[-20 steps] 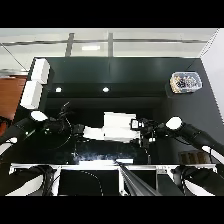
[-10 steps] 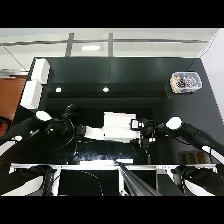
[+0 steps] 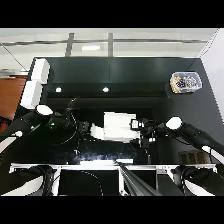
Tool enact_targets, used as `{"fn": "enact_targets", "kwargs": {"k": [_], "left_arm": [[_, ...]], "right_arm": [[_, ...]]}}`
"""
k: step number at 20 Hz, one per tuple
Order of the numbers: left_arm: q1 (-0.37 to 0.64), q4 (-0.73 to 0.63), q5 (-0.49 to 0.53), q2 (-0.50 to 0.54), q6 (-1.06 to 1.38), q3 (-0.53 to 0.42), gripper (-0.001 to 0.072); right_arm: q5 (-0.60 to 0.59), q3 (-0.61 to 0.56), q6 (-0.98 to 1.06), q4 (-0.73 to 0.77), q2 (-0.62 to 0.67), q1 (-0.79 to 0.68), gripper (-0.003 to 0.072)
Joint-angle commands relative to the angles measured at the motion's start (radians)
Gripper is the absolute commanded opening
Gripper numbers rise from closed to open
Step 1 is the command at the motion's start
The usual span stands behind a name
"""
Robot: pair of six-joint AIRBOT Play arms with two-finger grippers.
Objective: Fold the box and place the chain.
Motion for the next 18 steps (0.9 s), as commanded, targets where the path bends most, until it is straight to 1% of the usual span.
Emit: {"fn": "enact_targets", "kwargs": {"k": [1,2,5,7,10,11,13,14,18], "left_arm": [[-0.001,0.02,-0.018,0.003,0.007,0.037,0.07],[-0.001,0.022,-0.025,0.003,0.007,0.045,0.0718],[-0.01,0.022,-0.042,0.003,0.007,0.074,0.0718],[-0.059,0.043,-0.02,0.003,-0.002,0.092,0.0714],[-0.188,0.223,0.072,0.003,-0.199,0.133,0.0714],[-0.226,0.256,0.114,0.003,-0.25,0.145,0.0713],[-0.28,0.261,0.179,0.003,-0.294,0.166,0.0713],[-0.295,0.261,0.196,0.003,-0.315,0.174,0.0713],[-0.318,0.264,0.2,0.003,-0.396,0.188,0.0713]], "right_arm": [[0.0,0.0,0.0,0.0,-0.001,0.0,0.0442],[0.0,0.0,0.0,0.0,-0.001,0.0,0.0442],[0.0,0.0,0.0,0.0,-0.001,0.0,0.0442],[0.0,0.0,0.0,0.0,-0.001,0.0,0.0442],[0.0,0.0,0.001,0.0,-0.001,0.0,0.0442],[0.0,0.0,0.001,0.0,-0.001,0.0,0.0442],[0.0,0.0,0.001,0.0,-0.001,0.0,0.0442],[0.0,0.0,0.001,0.0,-0.001,0.0,0.0442],[0.0,0.0,0.001,0.0,-0.001,0.0,0.0442]]}}
